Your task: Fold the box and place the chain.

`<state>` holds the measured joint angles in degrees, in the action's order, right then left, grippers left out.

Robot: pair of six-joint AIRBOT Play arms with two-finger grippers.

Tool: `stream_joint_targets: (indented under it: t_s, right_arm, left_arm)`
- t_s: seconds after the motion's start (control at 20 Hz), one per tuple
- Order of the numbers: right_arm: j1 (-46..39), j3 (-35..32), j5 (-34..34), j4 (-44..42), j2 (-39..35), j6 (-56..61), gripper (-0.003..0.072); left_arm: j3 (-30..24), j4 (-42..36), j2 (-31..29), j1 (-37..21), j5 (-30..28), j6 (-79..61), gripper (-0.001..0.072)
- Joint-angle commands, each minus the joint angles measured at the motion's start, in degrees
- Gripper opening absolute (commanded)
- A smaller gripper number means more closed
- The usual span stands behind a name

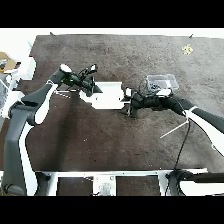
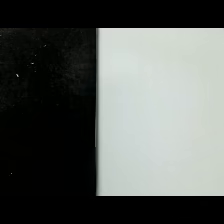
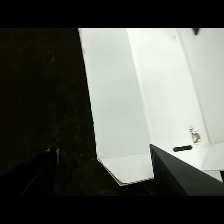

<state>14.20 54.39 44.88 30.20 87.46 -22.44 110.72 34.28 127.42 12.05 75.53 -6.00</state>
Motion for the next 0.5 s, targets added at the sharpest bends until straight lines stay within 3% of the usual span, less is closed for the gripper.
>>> stream_joint_targets:
  t_s: [0.0, 0.2, 0.45]
  right_arm:
    - [1.55, 3.04, -0.94, 5.84, 4.11, 1.75, 0.0635]
    - [1.55, 3.91, -8.79, 5.57, 5.66, 2.78, 0.0635]
    - [0.33, 7.89, -6.84, 4.85, 4.81, 8.0, 0.0635]
  left_arm:
    - [-0.02, 0.0, 0.04, 0.02, -0.09, -0.02, 0.0008]
    - [-0.02, -0.02, 0.04, 0.02, -0.09, -0.02, 0.0008]
    - [-0.02, -0.02, 0.04, 0.02, -0.09, -0.02, 0.0008]
